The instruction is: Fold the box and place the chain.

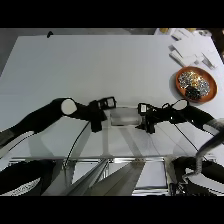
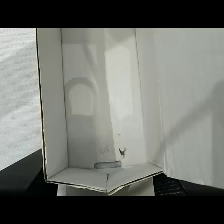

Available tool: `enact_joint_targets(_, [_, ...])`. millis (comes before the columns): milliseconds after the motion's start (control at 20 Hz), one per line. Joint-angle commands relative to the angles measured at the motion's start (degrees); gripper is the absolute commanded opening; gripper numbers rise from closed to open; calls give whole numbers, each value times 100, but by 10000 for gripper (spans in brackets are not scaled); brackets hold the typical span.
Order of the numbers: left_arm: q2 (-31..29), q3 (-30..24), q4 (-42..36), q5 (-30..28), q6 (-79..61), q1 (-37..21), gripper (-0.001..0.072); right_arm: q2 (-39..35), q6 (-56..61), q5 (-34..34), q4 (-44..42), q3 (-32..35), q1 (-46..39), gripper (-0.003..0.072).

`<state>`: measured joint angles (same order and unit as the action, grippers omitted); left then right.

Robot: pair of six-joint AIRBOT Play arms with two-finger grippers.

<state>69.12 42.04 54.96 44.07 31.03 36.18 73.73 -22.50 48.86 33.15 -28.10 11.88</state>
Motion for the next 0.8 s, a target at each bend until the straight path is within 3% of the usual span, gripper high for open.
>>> enact_joint_targets(0, [-848,2,1207,238,3036,-306,5,-4,-7,-2,2,0,2,344])
enact_joint_targets(100, [-1193,0,1792,452,4109,-450,5,-4,-7,-2,2,0,4,344])
enact_joint_targets(250, [-970,-55,2044,684,5794,-769,5,-4,-7,0,2,0,2,344])
enact_joint_targets(550, [199,-181,1021,887,6135,-708,9,-4,-7,0,2,0,2,344])
enact_joint_targets(750, [588,-181,339,546,6133,-496,9,-4,-7,-2,2,0,2,344])
